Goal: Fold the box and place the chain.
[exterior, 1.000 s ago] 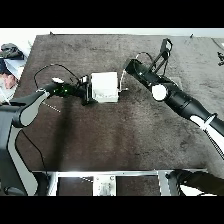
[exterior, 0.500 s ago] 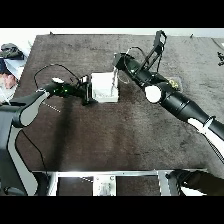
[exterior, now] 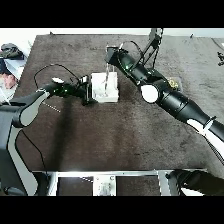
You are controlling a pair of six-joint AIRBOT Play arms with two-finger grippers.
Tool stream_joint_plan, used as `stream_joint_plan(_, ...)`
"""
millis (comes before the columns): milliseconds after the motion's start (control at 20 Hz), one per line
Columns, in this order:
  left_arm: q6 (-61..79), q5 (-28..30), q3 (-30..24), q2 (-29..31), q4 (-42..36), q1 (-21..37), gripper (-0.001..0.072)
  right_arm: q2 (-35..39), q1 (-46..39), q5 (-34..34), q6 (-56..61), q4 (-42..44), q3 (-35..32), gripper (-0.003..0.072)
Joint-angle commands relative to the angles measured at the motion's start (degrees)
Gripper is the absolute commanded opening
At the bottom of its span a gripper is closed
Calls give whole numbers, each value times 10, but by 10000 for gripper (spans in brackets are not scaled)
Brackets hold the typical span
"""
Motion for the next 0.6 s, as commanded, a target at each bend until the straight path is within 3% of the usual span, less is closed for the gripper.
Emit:
stream_joint_plan(0,0,0,0,0,0,0,467,0,6,-3,0,-27,27,-17)
stream_joint_plan(550,0,0,0,0,0,0,467,0,7,-45,1,-31,43,-17)
